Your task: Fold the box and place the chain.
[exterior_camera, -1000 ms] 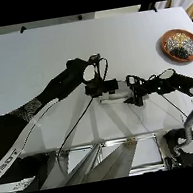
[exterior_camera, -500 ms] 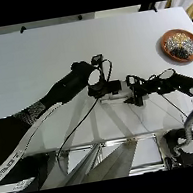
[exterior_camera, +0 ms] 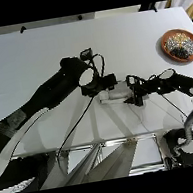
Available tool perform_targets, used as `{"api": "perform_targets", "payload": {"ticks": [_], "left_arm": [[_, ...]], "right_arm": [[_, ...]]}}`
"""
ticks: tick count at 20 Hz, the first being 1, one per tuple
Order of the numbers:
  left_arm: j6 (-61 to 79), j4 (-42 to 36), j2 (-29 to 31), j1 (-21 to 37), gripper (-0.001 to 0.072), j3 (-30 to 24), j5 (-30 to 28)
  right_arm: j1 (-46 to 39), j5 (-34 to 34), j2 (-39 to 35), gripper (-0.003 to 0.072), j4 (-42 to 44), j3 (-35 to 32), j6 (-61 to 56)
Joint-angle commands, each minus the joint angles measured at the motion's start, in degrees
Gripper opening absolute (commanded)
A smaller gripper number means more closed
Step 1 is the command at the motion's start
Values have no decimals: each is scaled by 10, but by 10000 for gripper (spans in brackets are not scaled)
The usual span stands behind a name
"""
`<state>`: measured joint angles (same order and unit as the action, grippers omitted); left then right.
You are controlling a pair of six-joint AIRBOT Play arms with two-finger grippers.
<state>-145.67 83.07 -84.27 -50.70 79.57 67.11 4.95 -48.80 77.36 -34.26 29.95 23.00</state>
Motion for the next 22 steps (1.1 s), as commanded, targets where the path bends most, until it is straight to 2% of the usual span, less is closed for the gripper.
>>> {"api": "perform_targets", "payload": {"ticks": [1,3,8,11,13,14,15,19,22], "left_arm": [[-53,36,14,0,532,0,53],[-58,49,11,-1,532,0,39],[-101,45,8,-2,531,0,-41],[-104,46,8,-1,426,0,-38],[-104,39,8,-1,253,0,-14],[-104,37,8,-1,196,0,7],[-104,34,8,-1,210,0,24],[-104,36,2,-1,202,0,6],[-104,35,-17,-1,209,0,22]], "right_arm": [[0,0,0,451,0,0,0],[0,0,0,451,0,0,0],[0,0,0,451,0,0,0],[0,0,0,451,0,0,0],[0,0,0,451,0,0,0],[0,0,0,451,0,0,0],[0,0,0,451,0,0,0],[0,0,0,451,0,0,0],[0,0,0,451,0,0,0]]}}
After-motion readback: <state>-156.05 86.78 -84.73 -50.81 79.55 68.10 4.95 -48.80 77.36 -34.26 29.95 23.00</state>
